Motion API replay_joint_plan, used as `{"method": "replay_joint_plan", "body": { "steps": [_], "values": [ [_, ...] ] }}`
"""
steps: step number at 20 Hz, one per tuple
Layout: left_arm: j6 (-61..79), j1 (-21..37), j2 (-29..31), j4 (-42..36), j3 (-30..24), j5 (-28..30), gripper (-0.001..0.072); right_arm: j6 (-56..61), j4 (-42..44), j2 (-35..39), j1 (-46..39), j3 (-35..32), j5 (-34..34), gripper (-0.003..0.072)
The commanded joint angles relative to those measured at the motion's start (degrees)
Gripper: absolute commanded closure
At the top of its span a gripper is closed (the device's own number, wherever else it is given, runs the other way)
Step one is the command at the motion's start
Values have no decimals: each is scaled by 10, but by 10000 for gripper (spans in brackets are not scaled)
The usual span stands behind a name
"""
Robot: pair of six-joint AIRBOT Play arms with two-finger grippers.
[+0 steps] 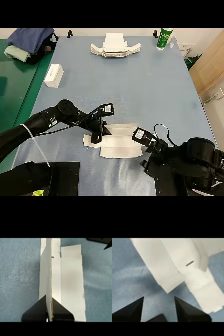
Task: Fold the box.
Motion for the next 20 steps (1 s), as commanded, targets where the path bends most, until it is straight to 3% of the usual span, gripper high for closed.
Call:
{"method": "replay_joint_plan", "body": {
  "steps": [1, 11, 20],
  "values": [
    [0, 0, 0, 0, 0, -1, 695, 3, -127, -20, 28, 1, 63, 90],
    [0, -1, 0, 0, 0, -1, 695, -124, -64, -86, 28, 0, 61, 92],
    [0, 0, 0, 0, 0, -1, 695, -139, -65, -160, 28, 0, 149, 95]
  ]
}}
